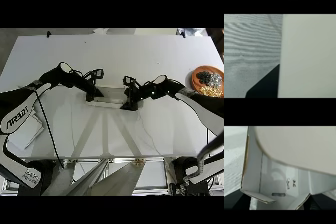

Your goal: Fold the box and place the chain.

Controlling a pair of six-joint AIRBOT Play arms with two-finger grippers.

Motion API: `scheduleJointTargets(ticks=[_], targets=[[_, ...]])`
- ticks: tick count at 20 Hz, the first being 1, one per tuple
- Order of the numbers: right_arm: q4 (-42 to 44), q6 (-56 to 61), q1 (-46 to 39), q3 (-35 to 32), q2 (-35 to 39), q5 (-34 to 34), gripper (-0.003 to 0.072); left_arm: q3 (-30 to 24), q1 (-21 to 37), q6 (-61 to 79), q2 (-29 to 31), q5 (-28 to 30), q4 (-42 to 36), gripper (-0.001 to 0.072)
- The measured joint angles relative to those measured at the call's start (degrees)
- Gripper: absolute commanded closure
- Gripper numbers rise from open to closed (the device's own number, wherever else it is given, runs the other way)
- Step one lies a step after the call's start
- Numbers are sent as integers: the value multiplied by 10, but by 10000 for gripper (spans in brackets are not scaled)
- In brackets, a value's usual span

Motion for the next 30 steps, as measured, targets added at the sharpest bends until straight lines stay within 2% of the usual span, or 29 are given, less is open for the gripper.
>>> scheduleJointTargets(ticks=[13, 14, 15, 16, 30], targets=[[28, -1, 0, 0, 0, -7, 58, 0, 0, -1, 0, 1, 0, 695], [28, -1, 0, 0, 0, -8, 139, 0, 0, -1, 0, 1, 0, 695], [26, -1, 0, 0, 0, -11, 274, 0, 0, -1, 0, 1, 0, 695], [25, -1, 0, 0, 0, -12, 320, 0, 0, 0, 0, 1, 0, 695], [6, -1, 0, 0, 0, -12, 319, 0, 0, 0, 0, 1, 0, 695]])
